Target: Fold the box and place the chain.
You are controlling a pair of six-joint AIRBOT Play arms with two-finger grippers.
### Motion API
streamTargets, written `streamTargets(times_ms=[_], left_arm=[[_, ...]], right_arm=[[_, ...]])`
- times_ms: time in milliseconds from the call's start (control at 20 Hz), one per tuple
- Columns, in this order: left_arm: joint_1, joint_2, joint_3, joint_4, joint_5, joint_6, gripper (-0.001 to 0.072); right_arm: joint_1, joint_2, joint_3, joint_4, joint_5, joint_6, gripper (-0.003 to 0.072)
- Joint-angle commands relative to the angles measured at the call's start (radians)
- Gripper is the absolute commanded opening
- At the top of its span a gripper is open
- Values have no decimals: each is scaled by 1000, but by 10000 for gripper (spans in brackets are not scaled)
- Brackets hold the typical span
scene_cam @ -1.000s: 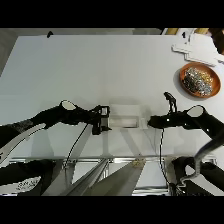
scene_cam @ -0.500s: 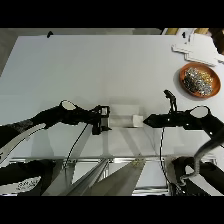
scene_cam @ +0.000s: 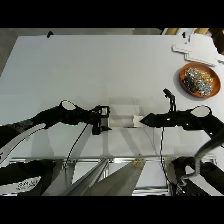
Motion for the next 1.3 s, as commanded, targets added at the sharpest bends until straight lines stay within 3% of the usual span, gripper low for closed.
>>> streamTargets(times_ms=[0,150,450,750,1250], left_arm=[[1,0,0,0,0,0,48],[1,0,0,0,0,0,48],[1,0,0,0,0,0,48],[1,0,0,0,0,0,48],[1,0,0,0,0,0,48]], right_arm=[[9,1,1,3,1,-4,303],[103,1,24,-25,-43,12,353],[296,-1,163,-326,-148,439,399],[433,-72,229,-584,-116,872,411],[608,-226,420,-770,-83,1158,408]])
